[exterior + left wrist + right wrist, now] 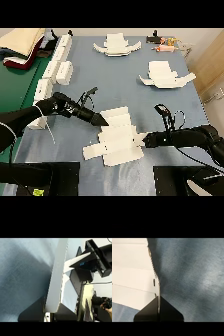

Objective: Fold the box.

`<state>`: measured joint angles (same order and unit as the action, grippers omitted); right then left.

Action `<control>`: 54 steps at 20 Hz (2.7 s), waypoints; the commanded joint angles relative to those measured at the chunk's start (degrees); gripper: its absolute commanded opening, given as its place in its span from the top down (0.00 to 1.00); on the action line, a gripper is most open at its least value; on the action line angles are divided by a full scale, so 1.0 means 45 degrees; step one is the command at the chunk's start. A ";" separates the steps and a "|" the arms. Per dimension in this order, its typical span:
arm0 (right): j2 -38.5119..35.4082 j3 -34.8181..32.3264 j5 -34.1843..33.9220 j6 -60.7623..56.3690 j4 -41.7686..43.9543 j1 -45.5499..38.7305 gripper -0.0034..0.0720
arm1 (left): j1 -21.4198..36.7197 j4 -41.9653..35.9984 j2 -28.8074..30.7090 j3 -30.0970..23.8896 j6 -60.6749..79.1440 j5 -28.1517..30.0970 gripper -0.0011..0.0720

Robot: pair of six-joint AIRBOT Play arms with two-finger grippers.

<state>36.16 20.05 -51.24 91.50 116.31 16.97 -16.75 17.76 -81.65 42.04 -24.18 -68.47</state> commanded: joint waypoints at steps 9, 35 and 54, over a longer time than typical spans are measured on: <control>-0.0010 -0.0005 0.0102 0.0000 0.0005 0.0010 0.95 | -0.0015 0.0058 -0.0010 0.0010 0.1229 -0.0685 0.84; -0.0015 0.0840 -0.0024 -0.3638 -0.7805 -0.0049 0.65 | -0.1083 0.0379 0.1909 0.0588 0.5377 0.0826 0.97; -0.0010 0.3211 -0.0398 -0.5809 -0.8077 -0.0049 0.18 | -0.3089 0.3502 0.3929 -0.0019 0.5498 0.3852 0.98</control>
<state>36.10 34.33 -52.99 66.32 79.88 16.78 -29.19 31.03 -65.80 43.29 0.51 -53.36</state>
